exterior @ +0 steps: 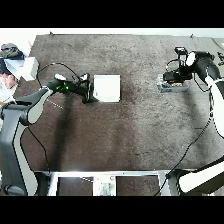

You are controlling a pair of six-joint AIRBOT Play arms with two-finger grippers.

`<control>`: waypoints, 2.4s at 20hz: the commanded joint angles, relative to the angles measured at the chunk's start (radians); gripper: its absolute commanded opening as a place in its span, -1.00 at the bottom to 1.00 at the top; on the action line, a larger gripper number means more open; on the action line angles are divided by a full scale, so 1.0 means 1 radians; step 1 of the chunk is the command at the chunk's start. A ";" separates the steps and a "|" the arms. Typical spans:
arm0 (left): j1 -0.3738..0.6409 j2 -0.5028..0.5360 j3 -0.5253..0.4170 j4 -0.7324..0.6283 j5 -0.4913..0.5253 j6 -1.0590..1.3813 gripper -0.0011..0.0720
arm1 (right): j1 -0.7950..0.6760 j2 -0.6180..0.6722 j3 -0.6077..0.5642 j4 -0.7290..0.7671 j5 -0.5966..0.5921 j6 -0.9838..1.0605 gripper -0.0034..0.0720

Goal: Fold the box and place the chain.

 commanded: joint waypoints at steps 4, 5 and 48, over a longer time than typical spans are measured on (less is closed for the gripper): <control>0.001 0.000 0.000 0.000 0.000 0.000 0.17 | -0.017 -0.075 -0.002 0.048 -0.042 -0.067 -0.10; 0.001 0.000 0.000 0.000 0.000 0.000 0.17 | -0.017 -0.077 -0.002 0.059 -0.047 -0.075 -0.10; 0.001 0.000 0.000 0.000 0.000 0.000 0.17 | 0.443 0.695 0.038 0.125 -0.616 -0.249 -0.94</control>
